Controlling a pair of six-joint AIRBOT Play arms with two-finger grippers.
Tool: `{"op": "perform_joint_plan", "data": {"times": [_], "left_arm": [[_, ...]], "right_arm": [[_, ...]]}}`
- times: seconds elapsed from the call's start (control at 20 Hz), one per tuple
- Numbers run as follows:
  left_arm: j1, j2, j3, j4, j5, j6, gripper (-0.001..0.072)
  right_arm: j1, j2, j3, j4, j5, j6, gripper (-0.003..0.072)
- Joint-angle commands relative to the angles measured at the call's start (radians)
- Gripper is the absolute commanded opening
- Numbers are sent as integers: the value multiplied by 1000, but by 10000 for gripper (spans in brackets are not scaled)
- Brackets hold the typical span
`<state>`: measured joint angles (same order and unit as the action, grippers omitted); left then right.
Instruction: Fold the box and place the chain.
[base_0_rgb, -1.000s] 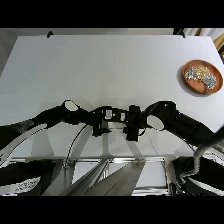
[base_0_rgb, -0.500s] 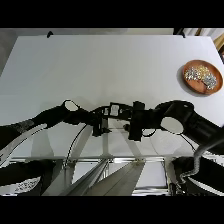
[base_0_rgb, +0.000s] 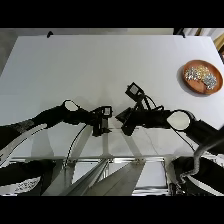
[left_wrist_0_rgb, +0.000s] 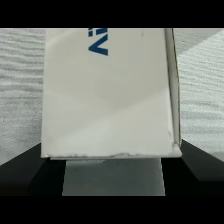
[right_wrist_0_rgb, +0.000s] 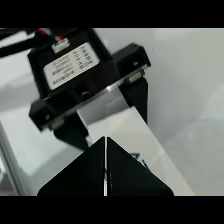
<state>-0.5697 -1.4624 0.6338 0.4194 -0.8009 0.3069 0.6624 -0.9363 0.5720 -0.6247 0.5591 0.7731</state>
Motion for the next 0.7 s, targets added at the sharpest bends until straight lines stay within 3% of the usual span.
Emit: {"op": "perform_joint_plan", "data": {"times": [0.0,0.65], "left_arm": [[1,1,0,0,0,0,254],[1,1,0,0,0,0,254]], "right_arm": [[-6,1,-119,289,-128,-185,15],[24,-16,-192,282,-106,-258,13]]}}
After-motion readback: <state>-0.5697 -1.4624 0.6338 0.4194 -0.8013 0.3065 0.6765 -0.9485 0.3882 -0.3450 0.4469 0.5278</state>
